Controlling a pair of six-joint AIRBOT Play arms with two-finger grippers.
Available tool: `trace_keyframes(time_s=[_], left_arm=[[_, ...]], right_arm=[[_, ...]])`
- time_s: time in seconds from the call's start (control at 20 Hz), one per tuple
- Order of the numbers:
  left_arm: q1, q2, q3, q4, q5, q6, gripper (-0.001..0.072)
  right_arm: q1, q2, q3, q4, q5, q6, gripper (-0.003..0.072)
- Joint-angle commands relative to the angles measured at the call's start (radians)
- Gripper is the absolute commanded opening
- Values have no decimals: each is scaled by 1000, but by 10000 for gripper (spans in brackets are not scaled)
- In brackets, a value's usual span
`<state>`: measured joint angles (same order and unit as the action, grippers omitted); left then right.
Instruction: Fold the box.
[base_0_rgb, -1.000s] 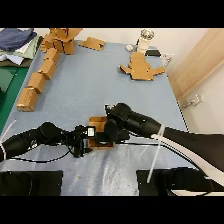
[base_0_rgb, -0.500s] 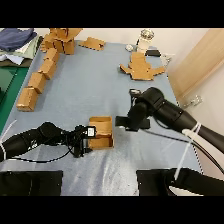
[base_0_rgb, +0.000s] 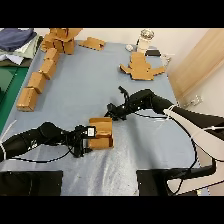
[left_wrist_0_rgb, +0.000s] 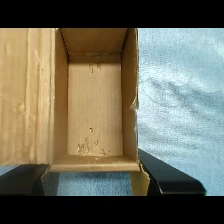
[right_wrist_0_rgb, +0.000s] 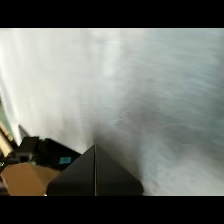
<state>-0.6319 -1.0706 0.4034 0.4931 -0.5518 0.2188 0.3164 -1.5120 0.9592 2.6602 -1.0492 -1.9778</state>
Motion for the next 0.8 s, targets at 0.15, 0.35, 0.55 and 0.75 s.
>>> trace_keyframes(time_s=[0.15,0.35,0.55,0.75], left_arm=[[0,0,0,0,0,0,389],[0,0,0,0,0,0,389],[0,0,1,0,0,0,389],[0,0,0,0,0,0,389]], right_arm=[[104,85,-7,37,-137,-290,2],[174,195,-111,-94,-19,-275,2],[286,323,-261,-192,165,-295,2],[434,505,-336,-445,392,-300,2]])
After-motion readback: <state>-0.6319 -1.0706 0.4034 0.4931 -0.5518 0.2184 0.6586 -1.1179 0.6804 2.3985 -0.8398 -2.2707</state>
